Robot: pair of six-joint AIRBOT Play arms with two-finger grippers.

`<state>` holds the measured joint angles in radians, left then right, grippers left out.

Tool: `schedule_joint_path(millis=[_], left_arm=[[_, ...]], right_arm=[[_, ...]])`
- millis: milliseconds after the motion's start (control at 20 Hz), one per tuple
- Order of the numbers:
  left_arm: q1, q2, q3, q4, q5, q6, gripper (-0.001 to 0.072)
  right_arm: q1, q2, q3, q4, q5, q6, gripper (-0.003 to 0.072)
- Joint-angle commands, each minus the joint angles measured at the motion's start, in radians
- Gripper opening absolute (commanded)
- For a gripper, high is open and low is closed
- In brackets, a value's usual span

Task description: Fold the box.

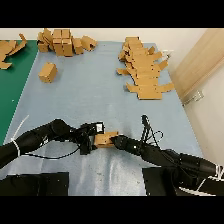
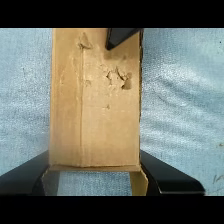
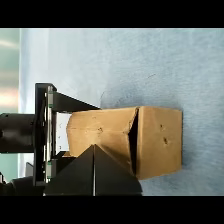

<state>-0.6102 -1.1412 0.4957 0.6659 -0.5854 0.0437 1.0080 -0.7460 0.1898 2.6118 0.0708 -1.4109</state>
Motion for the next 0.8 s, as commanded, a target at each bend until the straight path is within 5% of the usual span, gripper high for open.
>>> schedule_joint_path(millis=[0,750], left_arm=[[0.001,0.0,0.0,0.0,0.0,0.0,0.0474],[0.001,0.0,0.0,0.0,0.0,0.0,0.0474]], right_arm=[[0.002,-0.013,0.0,-0.006,0.003,0.0,0.0002],[0.002,-0.015,-0.001,-0.036,0.003,-0.003,0.0002]])
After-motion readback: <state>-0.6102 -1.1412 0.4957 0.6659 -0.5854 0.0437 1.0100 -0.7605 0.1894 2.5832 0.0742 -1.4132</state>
